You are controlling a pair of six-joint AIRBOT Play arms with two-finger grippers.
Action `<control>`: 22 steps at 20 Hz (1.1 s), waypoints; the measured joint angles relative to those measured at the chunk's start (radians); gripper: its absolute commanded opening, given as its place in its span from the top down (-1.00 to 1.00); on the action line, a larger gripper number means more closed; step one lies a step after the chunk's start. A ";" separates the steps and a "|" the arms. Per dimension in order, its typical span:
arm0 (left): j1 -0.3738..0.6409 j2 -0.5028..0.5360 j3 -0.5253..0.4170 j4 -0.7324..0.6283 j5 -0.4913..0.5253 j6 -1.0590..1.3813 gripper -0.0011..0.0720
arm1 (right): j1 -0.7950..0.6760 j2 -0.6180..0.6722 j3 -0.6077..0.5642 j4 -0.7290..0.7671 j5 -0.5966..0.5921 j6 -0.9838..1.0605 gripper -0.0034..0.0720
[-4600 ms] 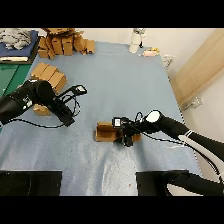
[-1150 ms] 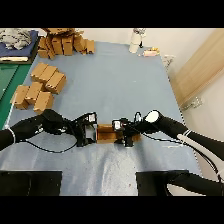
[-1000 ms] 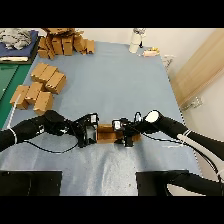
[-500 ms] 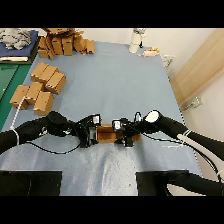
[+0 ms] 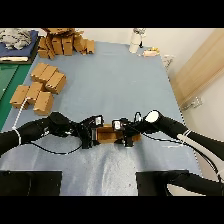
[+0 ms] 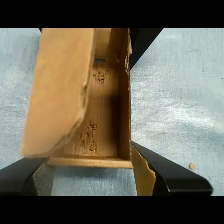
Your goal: Fold the box.
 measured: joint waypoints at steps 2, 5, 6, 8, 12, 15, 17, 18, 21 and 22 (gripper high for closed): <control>-0.002 -0.003 0.001 0.000 0.000 0.000 -0.93 | 0.000 0.000 0.000 0.000 0.000 0.000 -0.45; -0.004 -0.005 0.001 0.000 0.000 0.000 -0.93 | 0.000 0.000 0.000 0.000 0.000 0.000 -0.45; -0.005 -0.006 0.001 0.000 0.000 0.000 -0.93 | 0.000 0.000 0.000 0.000 0.000 0.000 -0.45; -0.005 -0.006 0.001 0.002 0.000 0.000 -0.93 | 0.000 0.000 0.000 0.000 0.000 0.000 -0.45; -0.005 -0.006 0.001 0.004 -0.001 0.000 -0.93 | 0.000 0.000 0.000 0.000 0.000 0.000 -0.45; -0.005 -0.006 0.001 0.008 -0.001 0.000 -0.34 | 0.000 0.000 0.000 -0.001 0.000 0.000 -0.45; -0.005 -0.006 0.001 0.008 -0.001 0.000 -0.34 | 0.000 0.000 0.000 -0.001 0.000 0.000 -0.45; -0.005 -0.006 0.001 0.008 -0.001 0.000 -0.34 | 0.000 0.000 0.000 -0.001 0.000 0.000 -0.45; -0.005 -0.006 0.001 0.008 -0.001 0.000 -0.34 | 0.000 0.000 0.000 -0.001 0.000 0.000 -0.45; -0.005 -0.006 0.001 0.008 -0.001 0.000 -0.34 | 0.000 0.000 0.000 -0.001 0.000 0.000 -0.45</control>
